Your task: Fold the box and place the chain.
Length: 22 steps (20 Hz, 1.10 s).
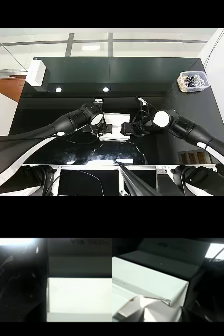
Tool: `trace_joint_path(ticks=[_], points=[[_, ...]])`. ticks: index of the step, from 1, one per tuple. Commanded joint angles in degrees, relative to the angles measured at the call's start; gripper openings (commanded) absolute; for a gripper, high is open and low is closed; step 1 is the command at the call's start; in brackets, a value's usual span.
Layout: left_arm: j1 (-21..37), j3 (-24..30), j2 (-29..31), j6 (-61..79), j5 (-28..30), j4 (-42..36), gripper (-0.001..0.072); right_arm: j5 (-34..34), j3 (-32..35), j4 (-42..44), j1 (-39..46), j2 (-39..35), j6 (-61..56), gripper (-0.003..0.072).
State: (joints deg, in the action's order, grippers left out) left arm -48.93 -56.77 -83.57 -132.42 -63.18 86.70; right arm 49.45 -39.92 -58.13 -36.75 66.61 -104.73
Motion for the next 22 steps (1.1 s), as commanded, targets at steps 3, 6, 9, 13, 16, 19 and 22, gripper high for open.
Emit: trace_joint_path(ticks=[3, 6, 9, 13, 16, 19, 22], points=[[0.0, 0.0, 0.0, 0.0, 0.0, 0.3, 0.0032, 0.2, -3.4, -11.2, -4.5, 1.5, -13.0, 0.0423], [0.0, 0.0, 0.0, 0.0, 0.1, 0.3, 0.0032, 3.7, -6.0, -18.3, -6.6, 3.6, -18.2, 0.0423], [0.0, 0.0, 0.0, 0.0, 0.0, 0.2, 0.0031, 6.2, -8.9, -22.0, -8.8, 5.7, -21.6, 0.0357], [0.0, 0.0, 0.0, 0.0, -0.1, 0.2, 0.0031, 9.3, -11.2, -23.5, -9.5, 7.6, -23.5, 0.0307], [0.0, 0.0, 0.0, 0.0, -0.1, 0.3, 0.0031, 12.7, -13.2, -26.1, -10.9, 9.3, -24.3, 0.0239], [0.0, 0.0, 0.0, 0.0, 0.0, 0.3, 0.0032, 12.7, -13.9, -28.1, -12.3, 10.2, -28.7, 0.0239], [0.0, 0.0, 0.0, 0.0, 0.0, 0.3, 0.0031, 13.1, -13.9, -28.1, -12.2, 10.7, -30.4, 0.0239]])
